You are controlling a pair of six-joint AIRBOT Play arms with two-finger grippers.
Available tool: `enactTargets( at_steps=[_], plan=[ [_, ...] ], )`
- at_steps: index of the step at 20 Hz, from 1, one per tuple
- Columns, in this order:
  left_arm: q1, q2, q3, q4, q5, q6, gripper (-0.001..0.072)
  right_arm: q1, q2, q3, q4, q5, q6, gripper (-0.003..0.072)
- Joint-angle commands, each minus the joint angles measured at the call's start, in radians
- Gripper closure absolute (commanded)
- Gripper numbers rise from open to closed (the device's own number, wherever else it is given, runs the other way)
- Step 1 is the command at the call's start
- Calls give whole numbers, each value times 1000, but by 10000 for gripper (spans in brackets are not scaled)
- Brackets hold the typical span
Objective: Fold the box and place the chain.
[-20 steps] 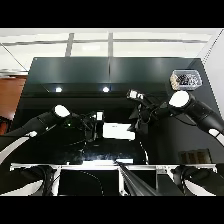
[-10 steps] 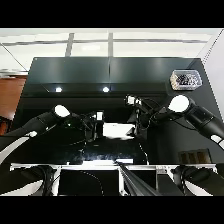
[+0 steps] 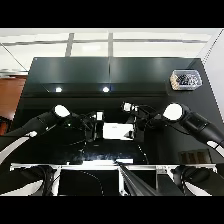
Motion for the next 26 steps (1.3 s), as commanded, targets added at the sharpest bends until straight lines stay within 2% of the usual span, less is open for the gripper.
enactTargets(
  at_steps=[1,5,6,7,26],
  plan=[
    [-1,-1,0,0,0,0,347,11,1,-3,-15,-22,0,151],
    [-1,-1,0,0,0,0,347,11,13,9,-6,-24,0,157],
    [-1,-1,0,0,0,0,347,11,19,12,-8,-23,0,301],
    [-1,-1,0,0,0,0,347,11,26,12,-8,-26,0,347],
    [-1,-1,0,0,0,0,347,11,24,4,-16,-30,19,350]
  ],
)
